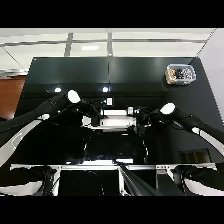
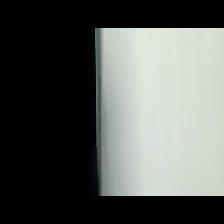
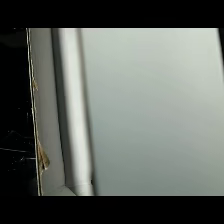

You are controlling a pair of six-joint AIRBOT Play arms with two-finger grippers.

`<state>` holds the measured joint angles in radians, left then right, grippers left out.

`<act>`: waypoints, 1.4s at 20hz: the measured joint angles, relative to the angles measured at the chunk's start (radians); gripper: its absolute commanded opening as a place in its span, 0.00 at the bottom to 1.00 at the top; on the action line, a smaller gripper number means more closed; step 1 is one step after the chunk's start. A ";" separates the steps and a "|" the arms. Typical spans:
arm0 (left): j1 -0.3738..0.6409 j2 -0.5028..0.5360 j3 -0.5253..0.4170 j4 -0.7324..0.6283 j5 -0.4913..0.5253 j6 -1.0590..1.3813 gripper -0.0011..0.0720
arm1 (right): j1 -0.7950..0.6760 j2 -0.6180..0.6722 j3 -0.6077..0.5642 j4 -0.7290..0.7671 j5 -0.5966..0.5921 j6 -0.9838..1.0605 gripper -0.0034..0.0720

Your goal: Fold the box and place the chain.

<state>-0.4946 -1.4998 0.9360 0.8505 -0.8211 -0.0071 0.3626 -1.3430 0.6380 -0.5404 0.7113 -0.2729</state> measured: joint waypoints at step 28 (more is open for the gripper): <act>0.061 0.262 0.000 0.200 -0.163 -0.399 0.92 | 0.001 0.000 0.000 -0.014 0.006 0.003 0.29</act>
<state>-0.4335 -1.2381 0.9363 1.0504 -0.9836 -0.4061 0.3634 -1.3430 0.6380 -0.5545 0.7177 -0.2699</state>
